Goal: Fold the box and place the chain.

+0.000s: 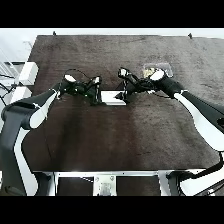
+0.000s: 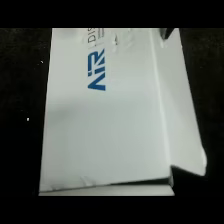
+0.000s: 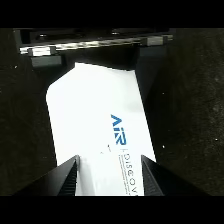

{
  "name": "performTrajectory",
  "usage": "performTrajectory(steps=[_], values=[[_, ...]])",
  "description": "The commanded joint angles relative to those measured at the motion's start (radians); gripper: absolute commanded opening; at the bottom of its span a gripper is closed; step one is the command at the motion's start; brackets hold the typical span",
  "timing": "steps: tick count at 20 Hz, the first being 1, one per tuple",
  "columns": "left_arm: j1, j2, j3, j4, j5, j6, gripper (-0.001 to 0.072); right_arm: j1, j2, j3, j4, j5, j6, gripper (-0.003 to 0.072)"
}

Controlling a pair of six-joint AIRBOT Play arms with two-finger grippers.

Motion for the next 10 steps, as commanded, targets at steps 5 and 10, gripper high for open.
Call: performTrajectory(steps=[5,10], values=[[0.001,0.001,0.001,0.002,-0.005,0.002,0.0579,0.0,0.0,0.067,0.001,0.002,0.003,0.0403],[0.001,0.001,0.001,0.002,-0.005,0.003,0.0579,0.001,-0.005,0.068,0.0,0.002,0.003,0.0333]])
